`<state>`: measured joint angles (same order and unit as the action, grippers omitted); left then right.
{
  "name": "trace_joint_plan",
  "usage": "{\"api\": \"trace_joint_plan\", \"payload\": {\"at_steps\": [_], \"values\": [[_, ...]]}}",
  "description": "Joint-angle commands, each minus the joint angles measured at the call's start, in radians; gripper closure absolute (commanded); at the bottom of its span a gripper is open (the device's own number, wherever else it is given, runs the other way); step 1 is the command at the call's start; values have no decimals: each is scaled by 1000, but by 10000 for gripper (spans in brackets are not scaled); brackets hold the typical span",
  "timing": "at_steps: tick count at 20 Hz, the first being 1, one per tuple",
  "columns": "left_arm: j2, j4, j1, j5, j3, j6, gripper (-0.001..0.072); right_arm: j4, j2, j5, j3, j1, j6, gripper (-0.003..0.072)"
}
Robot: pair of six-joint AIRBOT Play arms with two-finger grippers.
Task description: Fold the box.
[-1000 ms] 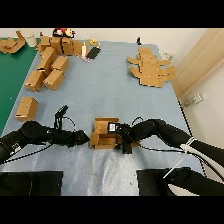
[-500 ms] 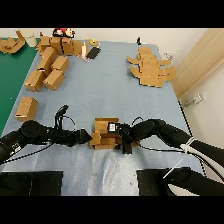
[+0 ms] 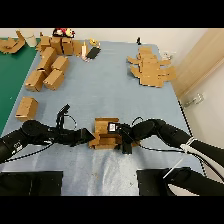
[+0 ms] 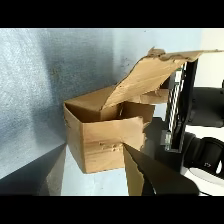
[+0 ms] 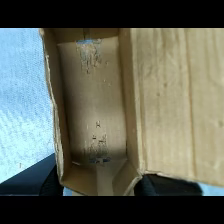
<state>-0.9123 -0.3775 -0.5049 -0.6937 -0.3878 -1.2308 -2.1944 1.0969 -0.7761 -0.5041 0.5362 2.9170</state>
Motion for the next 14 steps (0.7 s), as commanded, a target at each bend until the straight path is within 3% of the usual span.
{"api": "trace_joint_plan", "payload": {"at_steps": [1, 10, 14], "values": [[-9, 12, -1, 1, -1, 4, 165, 0, 1, 0, 0, 0, 0, 271], [-25, 4, -10, 16, -18, 0, 164, 0, 1, 0, 0, 0, 0, 270], [-26, -212, -121, 94, -67, -177, 165, 0, 1, 0, 0, 0, 0, 271]]}}
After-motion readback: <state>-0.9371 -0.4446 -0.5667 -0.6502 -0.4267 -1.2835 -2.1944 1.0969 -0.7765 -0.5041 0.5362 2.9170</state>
